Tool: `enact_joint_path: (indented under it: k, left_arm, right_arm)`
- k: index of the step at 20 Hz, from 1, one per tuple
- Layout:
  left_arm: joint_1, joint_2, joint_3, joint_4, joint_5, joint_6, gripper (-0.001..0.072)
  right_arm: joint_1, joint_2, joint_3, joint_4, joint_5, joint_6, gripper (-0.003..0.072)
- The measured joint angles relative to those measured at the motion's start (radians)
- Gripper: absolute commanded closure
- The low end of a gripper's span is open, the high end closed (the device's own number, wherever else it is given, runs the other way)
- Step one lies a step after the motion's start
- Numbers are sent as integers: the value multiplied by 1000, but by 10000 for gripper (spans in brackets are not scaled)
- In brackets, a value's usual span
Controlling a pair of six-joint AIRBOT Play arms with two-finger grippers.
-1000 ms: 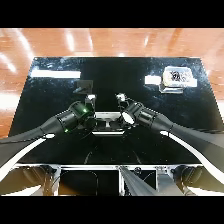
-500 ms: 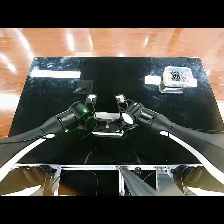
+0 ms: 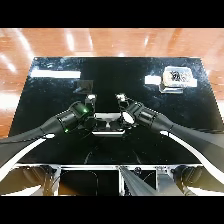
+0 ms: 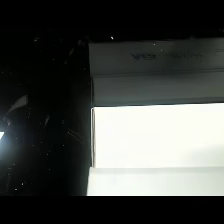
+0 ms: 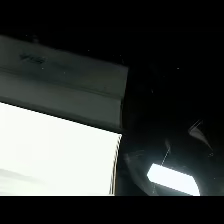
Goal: Fold the box and place the chain.
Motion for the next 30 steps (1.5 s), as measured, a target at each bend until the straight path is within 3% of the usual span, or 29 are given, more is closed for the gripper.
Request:
enact_joint_path:
  k: [1,2,30]
  left_arm:
    - [0,0,0,3,0,11,685]
    - [0,0,0,3,0,12,685]
    - [0,0,0,5,1,3,685]
  right_arm:
    - [1,0,0,11,5,-16,298]
    - [2,0,0,21,-4,-17,322]
    - [-5,57,44,-22,92,-2,303]
